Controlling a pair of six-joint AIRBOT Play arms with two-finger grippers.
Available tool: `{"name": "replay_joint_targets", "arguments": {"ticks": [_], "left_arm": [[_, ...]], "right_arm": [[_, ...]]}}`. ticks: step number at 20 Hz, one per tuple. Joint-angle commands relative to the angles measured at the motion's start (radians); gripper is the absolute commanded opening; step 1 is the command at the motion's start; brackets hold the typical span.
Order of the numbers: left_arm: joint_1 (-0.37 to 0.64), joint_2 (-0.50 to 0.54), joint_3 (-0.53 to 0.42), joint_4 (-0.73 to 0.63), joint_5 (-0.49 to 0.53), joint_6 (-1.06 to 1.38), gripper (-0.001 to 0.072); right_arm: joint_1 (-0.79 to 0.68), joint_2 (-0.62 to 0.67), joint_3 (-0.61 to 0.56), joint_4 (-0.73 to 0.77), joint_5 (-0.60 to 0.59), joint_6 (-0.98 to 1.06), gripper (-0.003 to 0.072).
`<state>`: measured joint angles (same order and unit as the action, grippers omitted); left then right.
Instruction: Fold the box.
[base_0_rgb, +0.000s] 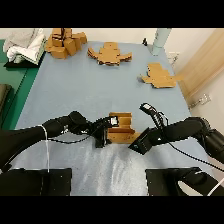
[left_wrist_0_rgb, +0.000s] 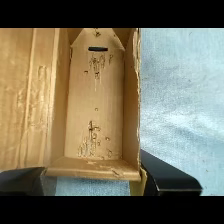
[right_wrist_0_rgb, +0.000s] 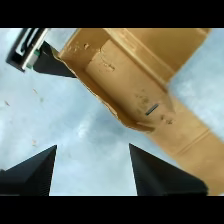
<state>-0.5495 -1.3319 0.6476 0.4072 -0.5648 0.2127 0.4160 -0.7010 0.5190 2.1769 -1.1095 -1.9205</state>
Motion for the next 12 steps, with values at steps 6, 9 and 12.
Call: {"name": "replay_joint_targets", "arguments": {"ticks": [6,9,12], "left_arm": [[0.001,0.000,0.000,0.000,0.000,0.000,0.0471],[0.001,0.000,0.000,0.000,0.000,0.000,0.0470],[0.001,0.000,0.000,0.000,0.000,0.000,0.0471]], "right_arm": [[0.004,-0.011,0.000,0.060,0.194,0.511,0.0138],[0.004,-0.061,0.003,0.123,0.245,0.511,0.0072],[0.004,-0.131,0.042,0.124,0.272,0.508,0.0072]]}}
